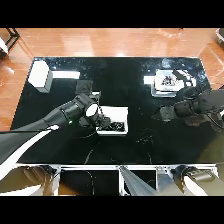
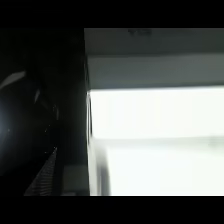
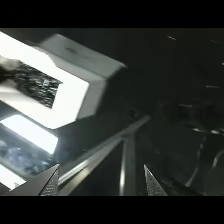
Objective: Fold the box and place the chain.
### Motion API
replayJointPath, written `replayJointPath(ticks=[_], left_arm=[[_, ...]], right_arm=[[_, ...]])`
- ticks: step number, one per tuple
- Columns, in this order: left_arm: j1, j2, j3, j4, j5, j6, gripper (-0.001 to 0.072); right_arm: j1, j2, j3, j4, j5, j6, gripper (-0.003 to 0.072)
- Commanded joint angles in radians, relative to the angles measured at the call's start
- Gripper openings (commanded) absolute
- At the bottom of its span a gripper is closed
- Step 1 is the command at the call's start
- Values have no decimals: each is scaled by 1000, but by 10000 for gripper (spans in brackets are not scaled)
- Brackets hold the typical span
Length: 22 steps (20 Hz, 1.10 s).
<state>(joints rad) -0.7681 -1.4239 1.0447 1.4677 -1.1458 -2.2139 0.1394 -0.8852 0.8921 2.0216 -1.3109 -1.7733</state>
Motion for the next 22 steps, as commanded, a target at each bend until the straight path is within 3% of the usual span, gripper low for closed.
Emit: replayJointPath(ticks=[1,4,6,8,11,12,15,19,22], left_arm=[[0,69,24,-3,-94,112,636],[0,245,16,60,-175,310,635],[48,375,-56,94,-162,476,635],[184,479,-155,60,-146,535,635],[464,620,-322,-75,-10,592,633],[561,639,-372,-155,5,592,632],[714,623,-467,-428,-2,808,632],[712,611,-480,-430,18,881,632],[712,611,-480,-430,10,884,632]], right_arm=[[-34,15,0,-37,-2,0,608],[-34,15,0,-44,89,0,607],[-34,15,0,-44,106,4,607],[-33,15,0,-43,81,67,608],[-23,8,0,-77,80,109,638],[-8,-6,0,-110,71,109,720],[61,-68,7,-53,124,109,720],[189,-255,172,-25,348,151,720],[267,-452,380,-27,272,-19,720]])
